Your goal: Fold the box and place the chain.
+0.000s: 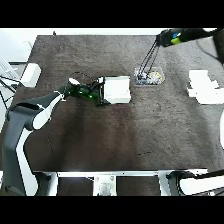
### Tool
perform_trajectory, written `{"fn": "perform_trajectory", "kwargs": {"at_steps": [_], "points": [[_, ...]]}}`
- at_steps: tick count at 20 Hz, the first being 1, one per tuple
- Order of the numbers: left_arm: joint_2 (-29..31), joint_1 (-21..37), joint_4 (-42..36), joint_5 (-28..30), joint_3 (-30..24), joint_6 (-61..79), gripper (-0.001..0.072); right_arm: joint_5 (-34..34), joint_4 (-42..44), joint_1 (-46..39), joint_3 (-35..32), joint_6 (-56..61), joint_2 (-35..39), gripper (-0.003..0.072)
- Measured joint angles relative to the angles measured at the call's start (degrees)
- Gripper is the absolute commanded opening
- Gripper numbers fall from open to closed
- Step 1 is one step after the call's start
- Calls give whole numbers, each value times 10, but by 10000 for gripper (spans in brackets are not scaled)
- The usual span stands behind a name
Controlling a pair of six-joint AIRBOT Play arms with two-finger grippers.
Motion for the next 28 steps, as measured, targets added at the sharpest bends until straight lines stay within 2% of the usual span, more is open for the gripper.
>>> {"fn": "perform_trajectory", "kwargs": {"at_steps": [9,15,19,23,25,28], "points": [[0,0,0,0,0,0,350,-51,-2,49,0,-59,146,5],[0,0,0,0,0,0,350,-19,-2,95,-8,-68,168,6],[0,0,0,0,0,0,350,4,-1,127,-37,-69,171,6],[0,0,0,0,0,0,349,-9,18,166,-108,-66,170,6],[0,0,0,0,0,0,350,-54,27,184,-165,-65,170,5],[0,0,0,0,0,0,350,-159,43,199,-284,-61,164,2]]}}
